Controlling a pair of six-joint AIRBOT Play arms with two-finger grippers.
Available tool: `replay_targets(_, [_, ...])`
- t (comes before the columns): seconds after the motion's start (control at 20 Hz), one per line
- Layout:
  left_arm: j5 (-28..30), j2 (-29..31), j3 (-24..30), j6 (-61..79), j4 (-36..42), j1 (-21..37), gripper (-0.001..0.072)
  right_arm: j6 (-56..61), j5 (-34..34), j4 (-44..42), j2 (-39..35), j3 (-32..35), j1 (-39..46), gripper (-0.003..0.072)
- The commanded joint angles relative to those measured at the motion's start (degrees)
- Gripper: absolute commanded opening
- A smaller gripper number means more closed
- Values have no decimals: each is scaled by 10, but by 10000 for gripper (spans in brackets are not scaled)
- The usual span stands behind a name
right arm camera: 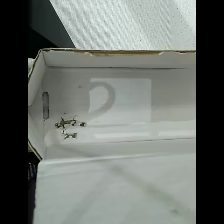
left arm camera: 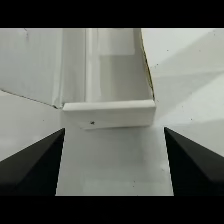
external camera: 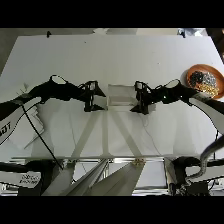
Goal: Fold the box and place the chain.
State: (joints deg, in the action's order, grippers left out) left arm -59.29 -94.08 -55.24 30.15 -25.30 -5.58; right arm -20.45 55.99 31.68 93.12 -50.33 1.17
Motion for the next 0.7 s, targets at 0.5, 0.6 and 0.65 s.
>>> replay_targets(0.5, [51,-25,0,20,30,-35,702,0,0,0,0,0,0,398])
replay_targets(0.6, [50,-28,0,24,31,-35,701,0,0,0,0,0,0,398])
replay_targets(0.65, [50,-32,0,31,35,-36,701,0,0,0,0,0,0,398])
